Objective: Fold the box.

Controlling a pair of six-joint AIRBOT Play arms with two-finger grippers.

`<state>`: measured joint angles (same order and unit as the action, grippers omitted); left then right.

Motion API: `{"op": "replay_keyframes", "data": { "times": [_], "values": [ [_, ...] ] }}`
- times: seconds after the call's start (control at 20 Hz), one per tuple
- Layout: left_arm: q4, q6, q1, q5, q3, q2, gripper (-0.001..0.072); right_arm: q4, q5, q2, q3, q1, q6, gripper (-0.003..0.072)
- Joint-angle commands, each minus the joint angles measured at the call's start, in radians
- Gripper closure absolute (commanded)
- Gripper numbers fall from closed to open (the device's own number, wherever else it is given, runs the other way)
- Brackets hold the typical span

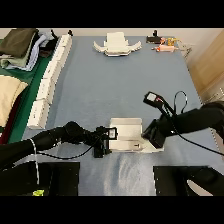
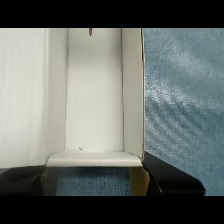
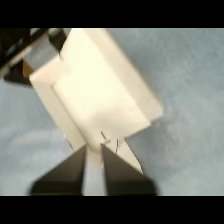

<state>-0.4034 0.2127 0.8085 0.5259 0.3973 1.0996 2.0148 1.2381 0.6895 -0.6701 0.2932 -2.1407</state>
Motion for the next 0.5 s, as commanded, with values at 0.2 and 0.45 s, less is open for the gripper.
{"op": "replay_keyframes", "data": {
  "times": [0.2,0.45],
  "values": [
    [0.0,-0.001,0.0,0.0,0.0,0.0,0.0186,-0.119,-0.011,-0.102,0.233,0.028,-0.235,0.0039],
    [0.0,-0.001,0.0,0.0,0.0,0.0,0.0185,-0.117,-0.282,-0.038,0.283,0.064,-0.376,0.002]
  ]
}}
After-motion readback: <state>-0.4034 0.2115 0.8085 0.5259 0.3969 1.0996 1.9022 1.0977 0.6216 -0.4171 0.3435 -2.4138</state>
